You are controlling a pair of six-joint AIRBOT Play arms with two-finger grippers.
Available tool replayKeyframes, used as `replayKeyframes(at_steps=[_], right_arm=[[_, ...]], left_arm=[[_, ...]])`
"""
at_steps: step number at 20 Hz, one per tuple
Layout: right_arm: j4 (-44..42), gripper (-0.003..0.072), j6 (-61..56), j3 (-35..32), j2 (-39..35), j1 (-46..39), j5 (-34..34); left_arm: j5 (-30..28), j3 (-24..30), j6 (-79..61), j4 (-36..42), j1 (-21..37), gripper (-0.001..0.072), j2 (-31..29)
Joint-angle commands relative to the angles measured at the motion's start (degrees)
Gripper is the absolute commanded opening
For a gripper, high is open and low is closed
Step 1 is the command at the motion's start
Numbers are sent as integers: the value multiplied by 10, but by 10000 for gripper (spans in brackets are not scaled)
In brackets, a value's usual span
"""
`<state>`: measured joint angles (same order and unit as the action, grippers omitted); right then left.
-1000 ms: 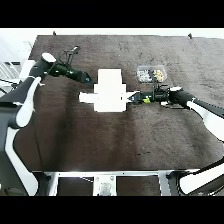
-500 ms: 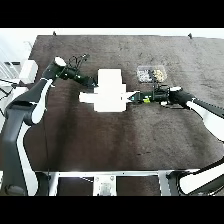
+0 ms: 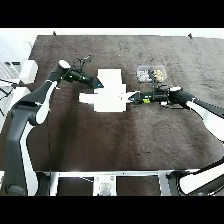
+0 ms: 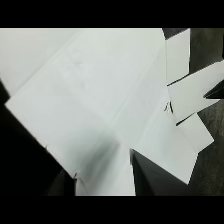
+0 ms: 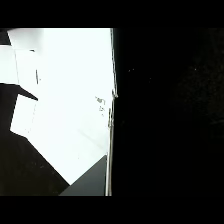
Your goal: Fold the box and place the chain.
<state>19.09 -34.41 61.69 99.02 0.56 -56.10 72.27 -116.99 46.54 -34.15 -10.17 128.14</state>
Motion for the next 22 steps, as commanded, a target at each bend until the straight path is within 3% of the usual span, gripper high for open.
replayKeyframes(at_steps=[1,9,10,11,12,14,15,16,17,18,22], right_arm=[[5,8,0,0,0,0,-1],[21,8,0,-2,0,0,-1],[22,9,0,-2,0,0,-1],[21,8,0,-2,0,0,0],[22,9,0,-2,0,0,-1],[21,9,0,-2,0,0,0],[21,10,0,-2,0,-1,0],[21,40,0,-2,0,-2,0],[21,155,0,-2,0,-7,-1],[19,184,0,-2,0,-14,-1],[-19,198,3,-2,0,-69,-20]], left_arm=[[2,0,-5,10,-5,343,4],[28,0,-12,7,-1,341,4],[30,0,-12,7,2,296,4],[31,0,-13,7,3,182,4],[32,0,-17,7,3,175,4],[38,0,-42,13,2,51,4],[38,0,-57,22,2,48,4],[43,0,-77,30,2,23,4],[54,0,-107,35,3,23,4],[61,0,-127,35,3,22,4],[89,0,-259,61,3,20,4]])
